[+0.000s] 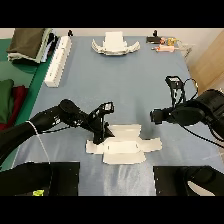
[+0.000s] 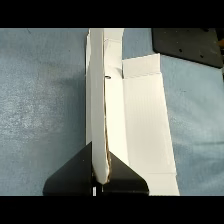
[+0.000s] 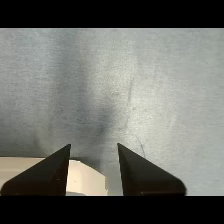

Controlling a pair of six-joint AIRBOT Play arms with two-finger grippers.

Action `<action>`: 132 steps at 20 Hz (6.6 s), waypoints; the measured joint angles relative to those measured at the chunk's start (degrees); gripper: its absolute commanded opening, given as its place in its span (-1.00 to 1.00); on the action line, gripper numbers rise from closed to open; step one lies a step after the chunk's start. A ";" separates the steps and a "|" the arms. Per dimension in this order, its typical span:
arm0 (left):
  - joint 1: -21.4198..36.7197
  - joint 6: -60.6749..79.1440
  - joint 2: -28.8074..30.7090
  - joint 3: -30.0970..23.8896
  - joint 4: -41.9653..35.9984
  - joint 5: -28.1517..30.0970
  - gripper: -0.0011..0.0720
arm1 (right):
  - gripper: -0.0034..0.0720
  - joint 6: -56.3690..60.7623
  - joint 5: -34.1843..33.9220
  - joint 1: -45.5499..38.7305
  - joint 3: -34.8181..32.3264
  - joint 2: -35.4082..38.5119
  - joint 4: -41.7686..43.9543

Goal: Fold the box.

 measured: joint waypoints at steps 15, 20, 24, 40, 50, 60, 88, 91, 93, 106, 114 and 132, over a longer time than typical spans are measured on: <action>0.00 -0.09 -1.18 -0.79 -0.52 -1.36 -0.93 | 0.30 -0.02 -0.04 -0.02 0.00 0.00 0.46; -0.04 -0.09 -1.53 -1.18 -0.72 -1.03 -0.93 | 0.22 -0.02 -0.09 0.00 0.02 0.00 0.74; -0.04 -0.07 -1.64 -1.18 -0.63 -0.92 -0.93 | -0.71 -1.31 -1.62 0.00 0.02 0.00 1.07; -0.04 0.00 -1.70 -1.07 -0.46 -0.61 -0.93 | -0.62 -18.58 -8.31 17.35 -8.02 13.64 11.39; -0.07 0.02 -1.70 -1.07 -0.46 -0.61 -0.93 | 0.98 -41.13 10.73 37.20 -18.60 6.88 9.20; -0.04 0.00 -1.70 -1.07 -0.52 -0.66 -0.93 | 0.98 -32.68 18.56 38.95 -17.86 -2.75 -2.73; -0.04 0.00 -1.70 -1.07 -0.52 -0.66 -0.93 | 0.98 -9.38 4.87 38.97 -11.67 1.49 -8.04; -0.04 0.00 -1.70 -1.07 -0.50 -0.68 -0.93 | 0.98 -9.16 4.42 38.97 -11.67 1.49 -8.68; -0.04 0.00 -1.70 -1.07 -0.50 -0.66 -0.93 | 0.98 -11.67 4.44 39.50 -11.69 1.57 -8.37; -0.04 0.02 -1.70 -1.07 -0.50 -0.66 -0.93 | 0.98 -12.41 12.98 50.12 -22.84 6.54 -14.25; -0.04 0.00 -1.70 -1.07 -0.50 -0.66 -0.93 | 0.98 1.99 12.26 50.34 -20.61 6.32 -20.85; -0.04 0.02 -1.70 -1.07 -0.52 -0.59 -0.93 | 0.98 -20.85 17.14 30.62 -20.17 6.29 -6.86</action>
